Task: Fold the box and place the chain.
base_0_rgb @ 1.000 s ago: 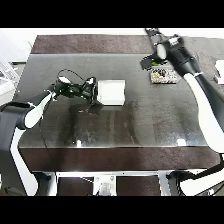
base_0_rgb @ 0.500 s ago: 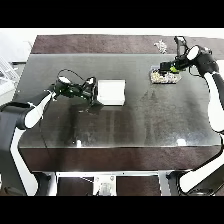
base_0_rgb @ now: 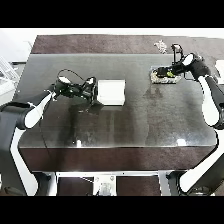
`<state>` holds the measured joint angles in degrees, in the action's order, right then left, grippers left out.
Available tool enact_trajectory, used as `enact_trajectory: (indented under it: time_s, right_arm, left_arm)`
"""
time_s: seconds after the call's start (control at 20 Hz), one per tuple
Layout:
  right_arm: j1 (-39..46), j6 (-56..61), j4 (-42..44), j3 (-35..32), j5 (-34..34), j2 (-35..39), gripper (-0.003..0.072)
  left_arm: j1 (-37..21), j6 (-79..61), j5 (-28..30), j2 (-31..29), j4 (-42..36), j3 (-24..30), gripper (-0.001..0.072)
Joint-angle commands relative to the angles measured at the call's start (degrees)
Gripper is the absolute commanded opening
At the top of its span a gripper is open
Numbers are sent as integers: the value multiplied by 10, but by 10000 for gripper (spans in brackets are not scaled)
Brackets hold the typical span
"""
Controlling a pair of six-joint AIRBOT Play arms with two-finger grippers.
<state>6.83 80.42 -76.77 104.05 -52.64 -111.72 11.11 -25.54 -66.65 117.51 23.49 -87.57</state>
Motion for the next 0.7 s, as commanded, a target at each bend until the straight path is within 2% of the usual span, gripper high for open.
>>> enact_trajectory:
  time_s: [0.0, 0.05, 0.15, 0.2, 0.25, 0.3, 0.45, 0.65]
  right_arm:
    - [0, -1, 0, 0, 1, -12, 439]
    - [0, -1, 0, 0, -3, -15, 431]
    - [0, -1, -2, 0, -14, -17, 295]
    - [0, -6, -2, 1, -14, -16, 207]
    - [0, -16, -2, 4, -14, -16, 87]
    - [-1, -16, 2, 12, -14, -16, 6]
    - [-15, -16, 1, 42, -14, 11, 7]
    - [-38, -8, -26, 59, -36, 88, 6]
  left_arm:
    - [0, 0, 0, 0, 0, 0, 485]
    - [0, 0, 0, 0, 0, 0, 485]
    - [0, 0, 0, 0, 0, 0, 485]
    - [0, 0, 0, 0, 0, 0, 485]
    - [0, 0, 0, 0, 0, 0, 485]
    - [0, 0, 0, 0, 0, 0, 484]
    - [0, 0, 0, 0, 0, 0, 485]
    - [0, 0, 0, 0, 0, 0, 484]
